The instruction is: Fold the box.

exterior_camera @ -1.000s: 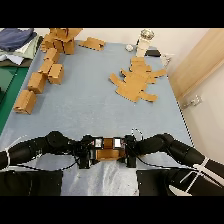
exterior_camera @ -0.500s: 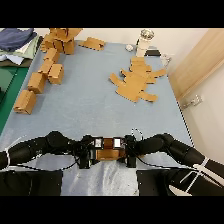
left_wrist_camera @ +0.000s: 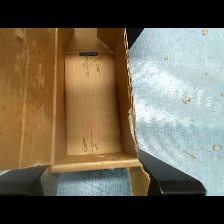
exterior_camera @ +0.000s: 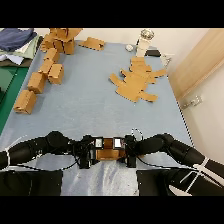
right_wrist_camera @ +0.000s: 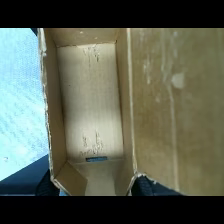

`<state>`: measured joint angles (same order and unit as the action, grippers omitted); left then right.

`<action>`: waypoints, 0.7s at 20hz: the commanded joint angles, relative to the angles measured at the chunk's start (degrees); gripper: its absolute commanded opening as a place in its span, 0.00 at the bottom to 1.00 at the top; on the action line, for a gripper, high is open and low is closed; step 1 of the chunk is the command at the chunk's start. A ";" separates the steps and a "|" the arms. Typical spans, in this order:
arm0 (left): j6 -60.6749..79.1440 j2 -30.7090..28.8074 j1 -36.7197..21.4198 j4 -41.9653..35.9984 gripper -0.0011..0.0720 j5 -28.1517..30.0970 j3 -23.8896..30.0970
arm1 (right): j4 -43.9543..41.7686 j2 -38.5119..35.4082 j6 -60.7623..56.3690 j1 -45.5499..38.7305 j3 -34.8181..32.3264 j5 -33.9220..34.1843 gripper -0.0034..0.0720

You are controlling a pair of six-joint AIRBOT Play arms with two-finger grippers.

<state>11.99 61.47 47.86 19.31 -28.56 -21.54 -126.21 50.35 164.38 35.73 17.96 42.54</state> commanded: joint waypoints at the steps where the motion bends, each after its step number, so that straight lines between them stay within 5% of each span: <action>1: 0.02 -0.02 -0.02 0.00 0.73 0.02 -0.07 | -0.02 -0.04 0.00 0.00 0.04 0.55 0.70; 2: 0.02 -0.02 -0.02 0.00 0.73 0.02 -0.07 | 0.28 -0.07 0.00 -0.02 0.07 0.15 0.97; 14: 0.02 -0.02 -0.02 0.00 0.73 -0.02 -0.07 | 5.20 -2.32 -6.60 -0.07 0.13 4.17 0.98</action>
<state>12.01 61.47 47.86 19.31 -28.56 -21.54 -124.16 49.45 161.49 35.68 18.06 45.65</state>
